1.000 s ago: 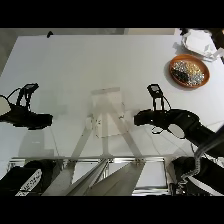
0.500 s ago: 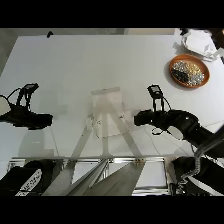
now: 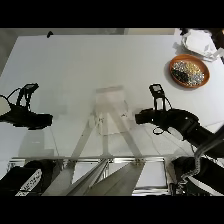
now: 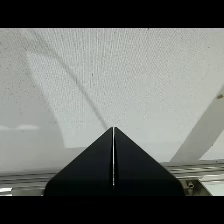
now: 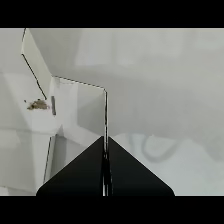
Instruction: Fold the box and place the chain.
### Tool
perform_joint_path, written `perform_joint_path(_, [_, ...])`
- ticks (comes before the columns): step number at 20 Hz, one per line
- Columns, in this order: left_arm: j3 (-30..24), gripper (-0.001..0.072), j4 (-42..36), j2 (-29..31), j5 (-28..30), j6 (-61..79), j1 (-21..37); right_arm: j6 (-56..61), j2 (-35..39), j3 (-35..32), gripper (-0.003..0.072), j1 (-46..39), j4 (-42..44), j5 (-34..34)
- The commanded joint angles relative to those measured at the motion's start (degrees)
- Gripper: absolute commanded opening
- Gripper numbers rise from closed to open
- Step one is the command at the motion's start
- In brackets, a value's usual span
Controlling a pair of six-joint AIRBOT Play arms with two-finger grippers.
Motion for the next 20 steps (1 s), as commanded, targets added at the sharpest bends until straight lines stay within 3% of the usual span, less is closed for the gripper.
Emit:
perform_joint_path(1, [0.0, 0.0011, 0.0, 0.0, 0.0, 0.0, 0.0, 6.0, 0.0, 0.0, 0.0019, 0.0, -3.2, 5.6])
perform_joint_path(9, [0.0, 0.0011, 0.5, 0.0, 0.5, 0.1, 0.0, 8.4, 0.0, 0.0, 0.0020, 0.0, -4.4, 6.1])
perform_joint_path(12, [0.0, 0.0010, 0.5, 0.0, 4.9, 0.0, 0.0, 8.4, 0.0, 0.0, 0.0020, 0.0, -4.4, 5.9])
perform_joint_path(14, [0.0, 0.0011, -1.5, 0.0, 11.0, 0.0, 0.0, 8.4, 0.0, 0.0, 0.0020, 0.0, -4.4, 5.9])
perform_joint_path(15, [0.0, 0.0041, -3.6, 0.0, 14.0, 0.0, 0.0, 8.4, 0.0, 0.0, 0.0020, 0.0, -4.4, 5.9])
perform_joint_path(16, [0.0, 0.0163, -5.5, 0.0, 16.2, 0.2, -0.3, 8.4, 0.0, 0.0, 0.0020, 0.0, -4.4, 5.9])
perform_joint_path(17, [0.0, 0.0378, -8.1, -0.3, 18.6, 1.3, -0.6, 8.4, 0.0, 0.0, 0.0020, 0.0, -4.4, 5.9])
perform_joint_path(18, [0.0, 0.0443, -12.1, -0.9, 20.3, 4.7, -1.1, 8.4, 0.0, 0.0, 0.0020, 0.0, -4.4, 5.9])
perform_joint_path(20, [0.0, 0.0437, -27.4, -4.5, 21.9, 19.6, -2.6, 8.4, 0.0, 0.0, 0.0020, 0.0, -4.3, 5.8])
